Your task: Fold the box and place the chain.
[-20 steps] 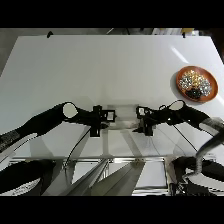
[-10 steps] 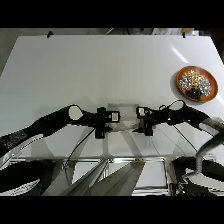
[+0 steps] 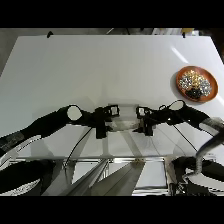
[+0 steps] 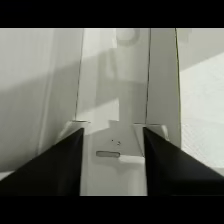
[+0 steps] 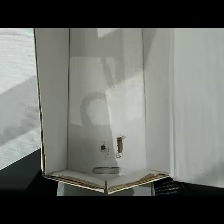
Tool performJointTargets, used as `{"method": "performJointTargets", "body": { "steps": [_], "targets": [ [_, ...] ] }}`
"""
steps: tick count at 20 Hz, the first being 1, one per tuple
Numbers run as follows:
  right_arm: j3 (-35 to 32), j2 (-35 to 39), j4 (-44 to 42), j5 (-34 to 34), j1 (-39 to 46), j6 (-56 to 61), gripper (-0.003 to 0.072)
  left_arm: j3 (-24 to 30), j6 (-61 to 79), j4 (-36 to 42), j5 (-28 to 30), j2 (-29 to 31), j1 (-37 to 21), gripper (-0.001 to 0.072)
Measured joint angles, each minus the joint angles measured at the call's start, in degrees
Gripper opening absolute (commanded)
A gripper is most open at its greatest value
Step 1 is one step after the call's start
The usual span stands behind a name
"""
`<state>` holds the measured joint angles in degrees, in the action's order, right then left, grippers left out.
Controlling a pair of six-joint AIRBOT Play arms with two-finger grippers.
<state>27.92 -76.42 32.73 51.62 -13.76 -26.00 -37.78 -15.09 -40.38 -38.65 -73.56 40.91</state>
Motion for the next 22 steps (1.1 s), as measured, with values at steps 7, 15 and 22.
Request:
{"method": "performJointTargets", "body": {
  "steps": [7,15,22],
  "targets": [
    [0.0,0.0,-0.02,0.02,0.0,0.04,0.0397,0.0,-24.98,-8.52,-7.72,12.0,-3.17,0.0002],
    [0.0,0.0,-0.02,0.0,0.0,0.02,0.0397,1.31,-74.03,-26.49,-17.16,16.26,-9.62,0.0003],
    [0.0,0.0,-0.02,0.02,0.0,0.02,0.0397,2.54,-83.6,-21.68,-11.08,4.76,-10.05,0.0003]
  ]
}}
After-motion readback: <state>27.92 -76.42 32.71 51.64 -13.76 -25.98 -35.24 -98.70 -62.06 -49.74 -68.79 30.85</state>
